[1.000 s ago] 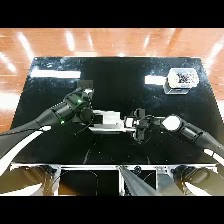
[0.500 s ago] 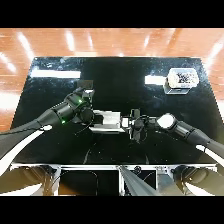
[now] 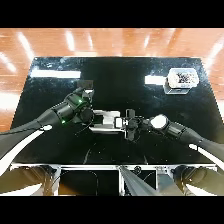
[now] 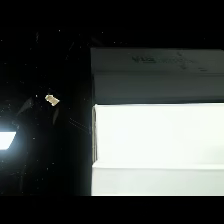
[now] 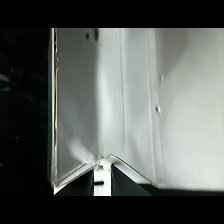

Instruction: Fold the box and place the chain.

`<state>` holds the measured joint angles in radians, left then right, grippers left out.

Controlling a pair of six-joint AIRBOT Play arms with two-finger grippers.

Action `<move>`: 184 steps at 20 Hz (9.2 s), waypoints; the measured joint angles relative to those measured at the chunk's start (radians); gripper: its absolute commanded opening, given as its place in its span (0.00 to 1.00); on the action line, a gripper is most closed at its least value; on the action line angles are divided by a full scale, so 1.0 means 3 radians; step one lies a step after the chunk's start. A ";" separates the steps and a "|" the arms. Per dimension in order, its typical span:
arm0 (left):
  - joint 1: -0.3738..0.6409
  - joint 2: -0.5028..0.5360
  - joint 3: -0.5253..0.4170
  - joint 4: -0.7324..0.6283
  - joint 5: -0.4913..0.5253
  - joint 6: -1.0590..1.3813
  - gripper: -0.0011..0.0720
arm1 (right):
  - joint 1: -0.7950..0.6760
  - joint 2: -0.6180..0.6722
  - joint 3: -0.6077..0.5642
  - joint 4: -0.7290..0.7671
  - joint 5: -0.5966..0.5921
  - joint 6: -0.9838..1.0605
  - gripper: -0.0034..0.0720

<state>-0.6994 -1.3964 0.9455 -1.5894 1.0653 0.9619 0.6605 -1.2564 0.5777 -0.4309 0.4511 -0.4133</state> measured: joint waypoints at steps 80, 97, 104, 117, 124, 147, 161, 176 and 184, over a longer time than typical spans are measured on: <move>-0.0003 0.0000 -0.0003 -0.0148 -0.0042 0.0013 0.04 | -0.0525 -0.0051 0.0703 -0.0956 0.1518 0.6475 0.76; -0.0004 0.0000 -0.0003 -0.0144 -0.0085 0.0014 0.04 | 0.0523 -0.0116 0.1104 -0.3424 0.1306 0.9012 0.59; -0.0004 0.0000 -0.0003 -0.0144 -0.0088 0.0010 0.04 | 0.0604 -0.0294 0.1232 -0.3606 0.1366 0.9073 0.50; -0.0003 0.0000 -0.0003 -0.0135 -0.0084 0.0013 0.04 | 0.0669 -0.0584 0.1498 -0.3724 0.1620 0.9083 0.37; -0.0003 0.0000 -0.0003 -0.0140 -0.0086 0.0015 0.04 | 0.0671 -0.0661 0.1512 -0.3721 0.1615 0.9083 0.37; -0.0041 0.0000 -0.0004 -0.0141 -0.0151 0.0023 0.04 | 0.0671 -0.0758 0.1681 -0.3667 0.1677 0.8867 0.62; -0.0041 0.0000 -0.0004 -0.0151 -0.0156 0.0003 0.04 | 0.0530 -0.0758 0.1709 -0.3713 0.1673 0.8985 0.50; -0.0043 0.0000 -0.0003 -0.0146 -0.0150 0.0022 0.04 | 0.0514 -0.0857 0.1724 -0.3710 0.1713 0.8965 0.50; -0.0045 0.0000 -0.0003 -0.0150 -0.0154 0.0011 0.04 | 0.0514 -0.0899 0.1724 -0.3710 0.1755 0.8933 0.50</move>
<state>-0.7128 -1.3964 0.9447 -1.6344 1.0191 0.9653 0.8146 -1.5261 1.0950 -1.5440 0.9775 2.2665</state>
